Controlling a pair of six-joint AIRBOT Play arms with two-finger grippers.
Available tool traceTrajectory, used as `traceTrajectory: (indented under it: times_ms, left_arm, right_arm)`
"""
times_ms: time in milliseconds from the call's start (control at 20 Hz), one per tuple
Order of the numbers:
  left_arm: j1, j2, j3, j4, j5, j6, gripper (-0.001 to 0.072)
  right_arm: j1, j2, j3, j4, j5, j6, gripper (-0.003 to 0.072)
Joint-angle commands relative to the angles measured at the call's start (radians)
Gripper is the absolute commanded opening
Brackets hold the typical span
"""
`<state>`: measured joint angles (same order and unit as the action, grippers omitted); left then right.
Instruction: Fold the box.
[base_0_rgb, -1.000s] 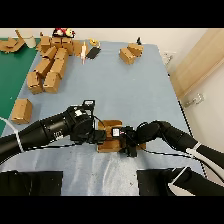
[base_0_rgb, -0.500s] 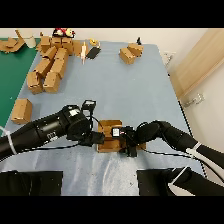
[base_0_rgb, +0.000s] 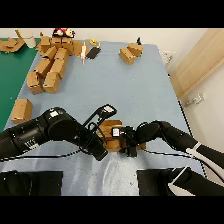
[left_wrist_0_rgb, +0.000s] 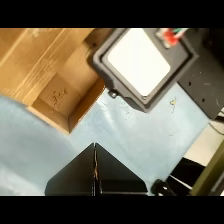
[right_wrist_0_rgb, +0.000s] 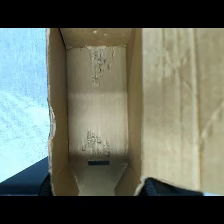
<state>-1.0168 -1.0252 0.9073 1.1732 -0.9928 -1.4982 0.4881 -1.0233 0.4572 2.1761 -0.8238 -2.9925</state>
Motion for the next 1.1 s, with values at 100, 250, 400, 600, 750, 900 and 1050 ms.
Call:
traceTrajectory:
  times_ms: [100, 250, 400, 600, 750, 900, 1050]
  left_arm:
    - [0.018, 0.027, -0.158, -0.014, 0.24, 0.371, 0.0011]
    - [0.02, 0.077, -0.336, 0.196, 0.583, 0.51, 0.0011]
    - [0.04, 0.123, -0.484, 0.333, 0.872, 0.505, 0.0104]
    - [0.066, 0.246, -0.618, 0.338, 0.877, 0.412, 0.0667]
    - [0.066, 0.393, -0.647, 0.312, 0.827, 0.368, 0.066]
    - [0.066, 0.402, -0.681, 0.156, 0.756, 0.368, 0.066]
    - [0.079, 0.353, -0.697, 0.151, 0.83, 0.372, 0.0661]
  right_arm:
    - [0.0, 0.0, 0.0, 0.0, 0.0, 0.0, 0.0534]
    - [0.0, 0.0, 0.0, 0.0, 0.0, 0.0, 0.0535]
    - [0.0, 0.0, 0.0, 0.0, 0.0, 0.0, 0.0534]
    - [0.0, 0.0, 0.0, 0.0, 0.0, 0.0, 0.0534]
    - [0.0, 0.0, 0.0, 0.0, 0.0, 0.0, 0.0534]
    - [0.0, 0.0, 0.0, 0.0, 0.0, 0.0, 0.0535]
    - [0.0, 0.0, 0.0, 0.0, 0.0, 0.0, 0.0534]
